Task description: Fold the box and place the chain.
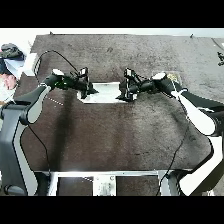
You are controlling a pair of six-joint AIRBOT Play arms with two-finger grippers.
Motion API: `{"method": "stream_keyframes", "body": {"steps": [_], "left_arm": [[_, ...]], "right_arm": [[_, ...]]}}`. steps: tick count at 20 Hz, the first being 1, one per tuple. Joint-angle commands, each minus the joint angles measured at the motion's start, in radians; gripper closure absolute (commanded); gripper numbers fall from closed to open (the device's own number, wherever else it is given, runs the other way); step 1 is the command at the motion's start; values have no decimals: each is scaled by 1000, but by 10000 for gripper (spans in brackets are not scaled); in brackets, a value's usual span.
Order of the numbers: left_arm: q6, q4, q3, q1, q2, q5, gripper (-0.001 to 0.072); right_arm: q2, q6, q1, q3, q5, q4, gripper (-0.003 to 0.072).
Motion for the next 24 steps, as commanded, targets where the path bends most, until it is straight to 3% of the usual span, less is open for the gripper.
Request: {"method": "stream_keyframes", "body": {"steps": [1, 7, 8, 19, 21, 24], "left_arm": [[0, 0, 0, 0, 0, 0, 699], [0, 0, 0, 0, 0, 0, 699], [0, 0, 0, 0, 0, 0, 699], [0, 0, 0, 0, 0, 0, 699], [0, 0, 0, 0, 0, 0, 699], [0, 0, 0, 0, 0, 0, 698]], "right_arm": [[-79, 2, 1, 85, 94, -9, -21], [-107, 0, 17, 110, 69, -87, -18], [-107, -13, 18, 110, 62, -85, 35], [-127, -25, 36, 111, 50, -86, 41], [-127, -25, 35, 111, 48, -85, 114], [-128, -26, 35, 111, 39, -86, 155]]}}
